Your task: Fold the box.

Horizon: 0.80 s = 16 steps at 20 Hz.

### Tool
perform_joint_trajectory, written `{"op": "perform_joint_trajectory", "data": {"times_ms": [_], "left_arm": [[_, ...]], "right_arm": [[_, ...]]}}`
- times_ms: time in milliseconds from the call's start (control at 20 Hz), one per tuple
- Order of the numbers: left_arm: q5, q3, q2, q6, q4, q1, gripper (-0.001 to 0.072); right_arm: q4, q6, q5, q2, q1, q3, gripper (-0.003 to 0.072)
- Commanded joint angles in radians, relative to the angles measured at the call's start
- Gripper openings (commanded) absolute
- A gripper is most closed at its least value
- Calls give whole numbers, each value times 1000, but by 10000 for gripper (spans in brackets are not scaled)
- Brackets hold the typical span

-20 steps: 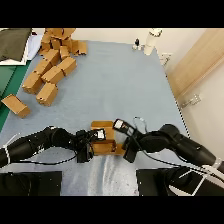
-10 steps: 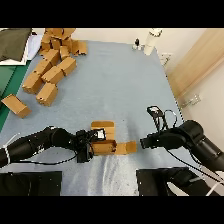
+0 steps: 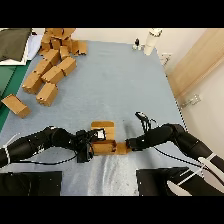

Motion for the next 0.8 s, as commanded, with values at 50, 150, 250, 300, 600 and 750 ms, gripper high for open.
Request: {"op": "perform_joint_trajectory", "data": {"times_ms": [50, 150, 250, 300, 600, 750], "left_arm": [[0, -1, -1, 0, 0, 0, 462], [0, -1, -1, 0, 0, 0, 462], [0, -1, -1, 0, 0, 0, 462], [0, -1, -1, 0, 0, 0, 462], [0, -1, -1, 0, 0, 0, 462], [0, -1, -1, 0, 0, 0, 462]], "right_arm": [[137, -58, 18, -13, -2, -3, 5], [172, -64, 16, 3, -2, -1, 6], [166, -64, 12, 35, -2, 8, 155], [157, -64, 6, 51, -2, 15, 313], [147, -64, -9, 77, -2, 22, 439], [153, -65, -27, 77, -2, 23, 537]]}}
